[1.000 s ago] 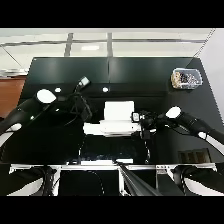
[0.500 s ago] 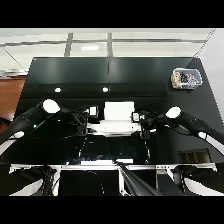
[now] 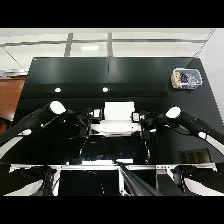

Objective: Fold the box and place the chain.

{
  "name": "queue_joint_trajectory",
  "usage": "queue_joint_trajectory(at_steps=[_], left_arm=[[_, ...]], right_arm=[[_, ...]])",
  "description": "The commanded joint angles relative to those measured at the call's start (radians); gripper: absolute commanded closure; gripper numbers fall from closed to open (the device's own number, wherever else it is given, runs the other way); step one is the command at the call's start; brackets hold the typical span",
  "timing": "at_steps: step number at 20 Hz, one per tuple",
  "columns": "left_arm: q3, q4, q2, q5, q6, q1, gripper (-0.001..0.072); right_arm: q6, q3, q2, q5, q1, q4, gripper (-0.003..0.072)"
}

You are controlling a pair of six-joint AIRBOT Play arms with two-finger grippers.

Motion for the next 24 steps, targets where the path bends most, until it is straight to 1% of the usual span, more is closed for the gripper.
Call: queue_joint_trajectory(at_steps=[1,2,4,6,9,10,12,14,18,22,24], left_arm=[[0.000,-0.072,-0.031,-0.044,0.035,0.000,-0.0002],[0.000,-0.072,-0.039,-0.045,0.036,0.000,0.0017],[0.000,-0.071,-0.040,-0.021,0.036,0.000,0.0017],[0.000,-0.041,-0.040,0.005,0.036,0.001,0.0017],[0.000,-0.016,-0.040,0.011,0.042,0.013,0.0017],[0.000,-0.011,-0.040,0.011,0.066,0.019,0.0033],[0.000,0.022,-0.040,0.016,0.129,0.033,0.0032],[0.000,0.038,-0.040,0.027,0.142,0.048,0.0033],[0.000,0.084,-0.040,0.072,0.175,0.054,0.0032],[0.000,0.136,-0.040,0.071,0.175,0.054,0.0032],[0.001,0.122,-0.039,0.066,0.174,0.054,0.0033]], right_arm=[[0.000,0.001,0.000,0.000,0.000,0.000,0.0362],[0.000,0.001,0.000,0.000,0.000,0.000,0.0363],[0.000,0.001,0.000,0.000,0.000,0.000,0.0362],[0.000,0.001,0.000,0.000,0.000,0.000,0.0362],[0.000,0.001,0.000,0.000,0.000,0.000,0.0362],[0.000,0.001,0.000,0.000,0.000,0.000,0.0363],[0.000,0.001,0.000,0.000,0.000,0.000,0.0363],[0.000,0.001,0.000,0.000,0.000,0.000,0.0362],[0.000,0.001,0.000,0.000,0.000,0.000,0.0363],[0.000,0.001,0.000,0.000,0.000,0.000,0.0362],[0.000,0.001,0.000,0.000,0.000,0.000,0.0362]])
